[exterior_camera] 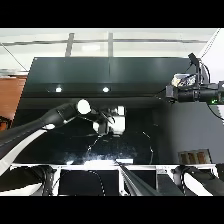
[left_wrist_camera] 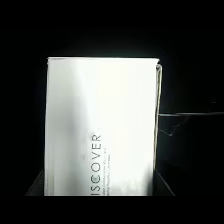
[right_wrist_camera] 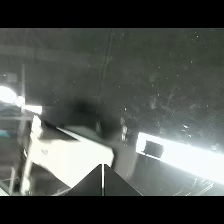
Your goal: Fold the box and place the chain.
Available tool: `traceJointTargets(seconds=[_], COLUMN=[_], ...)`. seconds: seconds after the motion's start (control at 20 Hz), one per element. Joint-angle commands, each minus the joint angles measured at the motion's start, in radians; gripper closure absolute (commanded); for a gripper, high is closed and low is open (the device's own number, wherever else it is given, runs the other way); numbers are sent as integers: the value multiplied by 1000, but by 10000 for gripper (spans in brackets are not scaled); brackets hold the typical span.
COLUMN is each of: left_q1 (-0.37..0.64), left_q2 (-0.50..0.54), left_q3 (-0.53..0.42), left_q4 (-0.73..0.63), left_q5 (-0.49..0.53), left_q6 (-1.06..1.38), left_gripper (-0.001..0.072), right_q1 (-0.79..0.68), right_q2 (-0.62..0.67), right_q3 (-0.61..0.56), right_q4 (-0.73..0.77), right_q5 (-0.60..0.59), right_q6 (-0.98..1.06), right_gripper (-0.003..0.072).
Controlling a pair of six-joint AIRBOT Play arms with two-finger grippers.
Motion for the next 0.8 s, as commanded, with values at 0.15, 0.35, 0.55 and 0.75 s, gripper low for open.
traceJointTargets(seconds=[0.15, 0.35, 0.55, 0.75], left_q1=[409, 758, 956, 990], left_q2=[42, -72, -317, -494], left_q3=[84, 326, 634, 832], left_q4=[311, 385, 372, 379], left_q5=[-24, 8, -117, -93], left_q6=[-437, -680, -766, -766], left_gripper=[422, 422, 421, 421], right_q1=[-1, 0, 0, 0], right_q2=[0, 0, 0, 0], right_q3=[1, 0, 1, 0], right_q4=[3, 3, 2, 2], right_q5=[-14, -48, -58, -79], right_q6=[1, 1, 0, 0], right_gripper=[673, 673, 672, 672])
